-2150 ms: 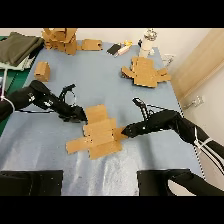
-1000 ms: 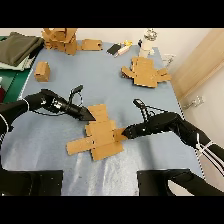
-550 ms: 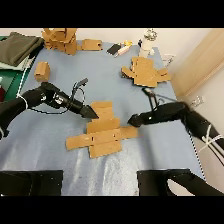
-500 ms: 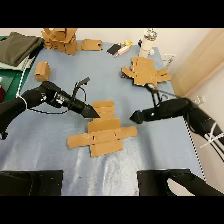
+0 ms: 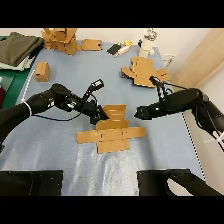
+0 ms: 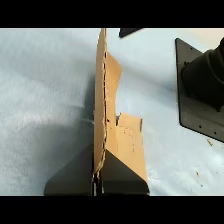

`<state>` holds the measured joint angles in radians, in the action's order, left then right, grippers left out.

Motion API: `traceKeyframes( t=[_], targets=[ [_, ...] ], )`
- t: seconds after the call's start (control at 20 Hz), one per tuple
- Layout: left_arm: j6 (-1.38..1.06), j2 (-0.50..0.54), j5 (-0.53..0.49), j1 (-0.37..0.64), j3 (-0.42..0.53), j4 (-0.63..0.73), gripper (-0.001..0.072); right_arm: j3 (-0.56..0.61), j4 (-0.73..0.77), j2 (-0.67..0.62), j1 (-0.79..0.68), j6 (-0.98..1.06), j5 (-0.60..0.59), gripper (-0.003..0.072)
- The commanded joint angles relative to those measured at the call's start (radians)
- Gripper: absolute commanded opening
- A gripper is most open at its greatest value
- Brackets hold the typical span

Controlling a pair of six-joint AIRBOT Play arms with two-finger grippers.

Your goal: Fold the box.

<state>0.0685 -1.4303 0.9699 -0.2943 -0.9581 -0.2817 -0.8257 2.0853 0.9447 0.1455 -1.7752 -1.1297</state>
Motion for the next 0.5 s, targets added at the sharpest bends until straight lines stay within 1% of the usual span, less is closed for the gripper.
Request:
traceKeyframes(
  t=[0.0,0.1,0.2,0.35,0.45],
  targets=[
    [-0.238,0.055,-0.079,-0.017,0.100,0.154,0.0008,0.087,-0.027,-0.059,0.051,0.090,0.101,0.0004],
    [-0.392,0.092,-0.117,-0.018,0.182,0.242,0.0009,0.134,-0.028,-0.087,0.103,0.103,0.134,0.0004],
    [-0.428,0.107,-0.164,-0.018,0.228,0.244,0.0009,0.166,-0.056,-0.098,0.156,0.151,0.123,0.0004],
    [-0.472,0.109,-0.169,-0.022,0.257,0.237,0.0009,0.219,-0.168,-0.100,0.222,0.301,0.129,0.0004],
    [-0.479,0.109,-0.175,-0.035,0.257,0.228,0.0009,0.251,-0.201,-0.093,0.237,0.344,0.147,0.0003]
  ],
)
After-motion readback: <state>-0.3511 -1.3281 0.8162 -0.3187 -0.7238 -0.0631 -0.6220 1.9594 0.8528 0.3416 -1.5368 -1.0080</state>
